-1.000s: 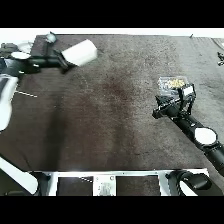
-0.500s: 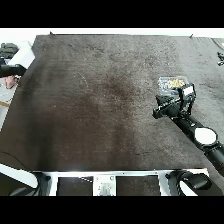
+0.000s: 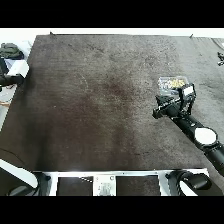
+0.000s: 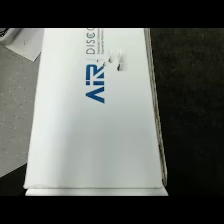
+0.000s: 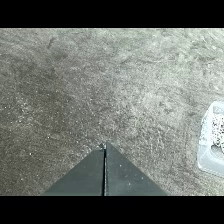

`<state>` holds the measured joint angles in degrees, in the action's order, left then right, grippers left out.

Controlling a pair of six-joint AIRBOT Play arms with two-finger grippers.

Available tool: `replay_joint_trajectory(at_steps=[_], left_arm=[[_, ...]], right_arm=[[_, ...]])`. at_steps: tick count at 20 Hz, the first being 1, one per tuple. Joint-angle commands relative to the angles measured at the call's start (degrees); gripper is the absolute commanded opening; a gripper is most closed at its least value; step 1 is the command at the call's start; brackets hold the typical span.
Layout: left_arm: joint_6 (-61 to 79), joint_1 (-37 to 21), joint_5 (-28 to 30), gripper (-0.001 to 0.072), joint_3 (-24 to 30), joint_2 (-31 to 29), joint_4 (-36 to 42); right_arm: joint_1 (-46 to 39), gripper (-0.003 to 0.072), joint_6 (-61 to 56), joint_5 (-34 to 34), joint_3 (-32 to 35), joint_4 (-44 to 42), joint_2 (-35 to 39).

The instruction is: Fold the box and place the chain.

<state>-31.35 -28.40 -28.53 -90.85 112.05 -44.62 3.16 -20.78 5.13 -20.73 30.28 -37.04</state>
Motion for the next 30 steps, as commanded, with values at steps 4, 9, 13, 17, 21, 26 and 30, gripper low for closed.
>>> replay_joint_trajectory(at_steps=[4,9,13,17,21,26,30], left_arm=[[6.0,0.3,0.1,0.0011,0.0,1.6,3.9],[6.4,0.3,-2.1,0.0011,0.2,1.7,5.0],[6.4,2.2,-1.6,0.0011,0.3,3.0,5.8],[6.4,2.6,0.3,0.0026,0.3,3.5,3.8],[6.4,2.7,3.0,0.072,0.1,3.3,3.7],[6.3,2.6,1.0,0.072,0.0,0.0,3.9],[6.3,2.6,-9.3,0.072,-2.7,-5.6,3.9]], right_arm=[[0.0,-0.0012,0.0,0.0,0.0,-0.1,0.0],[0.0,-0.0012,0.0,0.0,0.0,-0.1,0.0],[0.0,-0.0011,0.0,0.0,0.0,-0.1,0.0],[0.0,-0.0011,0.0,0.0,0.0,-0.1,0.0],[0.0,-0.0011,0.0,0.0,0.0,-0.1,0.0],[0.0,-0.0011,0.0,0.0,0.0,-0.1,0.0],[0.0,-0.0011,0.0,0.0,0.0,0.0,0.0]])
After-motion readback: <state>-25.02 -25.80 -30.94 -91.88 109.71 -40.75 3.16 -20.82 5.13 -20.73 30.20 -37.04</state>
